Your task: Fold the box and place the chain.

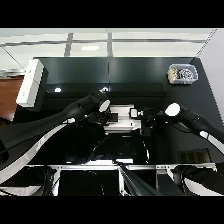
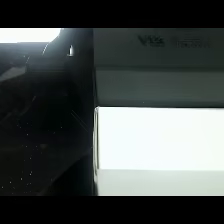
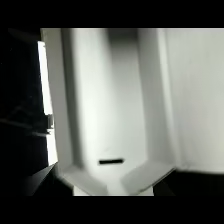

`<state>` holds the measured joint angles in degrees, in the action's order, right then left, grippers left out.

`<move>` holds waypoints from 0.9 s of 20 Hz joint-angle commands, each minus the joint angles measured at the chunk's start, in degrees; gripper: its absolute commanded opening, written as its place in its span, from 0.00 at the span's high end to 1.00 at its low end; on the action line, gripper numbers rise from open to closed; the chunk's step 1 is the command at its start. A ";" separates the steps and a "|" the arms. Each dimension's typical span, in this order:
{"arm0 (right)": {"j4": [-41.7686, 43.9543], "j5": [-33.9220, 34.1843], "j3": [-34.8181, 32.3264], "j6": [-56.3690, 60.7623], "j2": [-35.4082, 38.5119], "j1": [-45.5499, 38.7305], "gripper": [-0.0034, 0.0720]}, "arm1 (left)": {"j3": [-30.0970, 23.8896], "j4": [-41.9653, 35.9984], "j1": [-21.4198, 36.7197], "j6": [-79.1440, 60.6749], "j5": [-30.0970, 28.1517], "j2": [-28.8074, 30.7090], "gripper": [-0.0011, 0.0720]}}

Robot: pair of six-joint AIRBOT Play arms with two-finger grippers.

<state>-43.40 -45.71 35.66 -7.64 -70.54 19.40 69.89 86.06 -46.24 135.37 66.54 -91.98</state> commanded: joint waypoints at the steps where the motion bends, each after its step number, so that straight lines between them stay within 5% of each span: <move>1: -9.05 -1.75 0.04 2.32 4.00 0.00 0.00 | 0.02 0.04 0.07 -0.17 1.75 -0.02 0.95; 4: -3.50 -1.31 0.04 -1.51 3.98 0.02 0.00 | 0.02 0.04 0.07 -0.17 1.60 -0.02 0.95; 5: -1.81 -1.11 0.04 -2.75 3.98 0.02 0.18 | 0.02 0.04 0.07 -0.17 1.55 -0.02 0.95; 6: -0.63 -0.35 0.04 -3.50 3.98 0.04 0.24 | 0.02 0.04 0.07 -0.17 1.55 -0.02 0.95; 7: 0.04 0.09 0.04 -3.52 3.98 0.26 0.46 | 0.02 0.04 0.07 -0.17 1.55 -0.02 0.95; 9: 0.33 -0.07 0.04 -3.23 3.89 1.18 0.64 | 0.02 0.04 0.07 -0.17 1.53 -0.02 0.95; 10: 0.70 -0.15 0.04 -2.64 3.82 1.86 0.82 | 0.02 0.02 0.07 -0.17 1.55 -0.02 0.95; 11: 2.27 -0.11 0.02 -2.67 3.48 2.51 0.86 | 0.02 0.02 0.07 -0.17 1.53 -0.02 0.95; 16: 14.12 2.05 0.02 -2.56 0.09 3.02 0.85 | 0.02 0.02 0.07 -0.17 1.40 -0.02 0.95; 17: 14.47 2.19 0.02 -1.14 -0.33 2.99 0.80 | 0.02 0.02 0.07 -0.17 1.40 -0.02 0.95; 18: 14.10 2.97 0.02 1.27 -0.46 2.99 0.62 | 0.02 0.02 0.07 -0.17 1.38 -0.02 0.95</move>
<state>-32.73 -44.07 35.66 -9.58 -69.89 22.22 69.89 86.08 -46.22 135.15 68.16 -91.98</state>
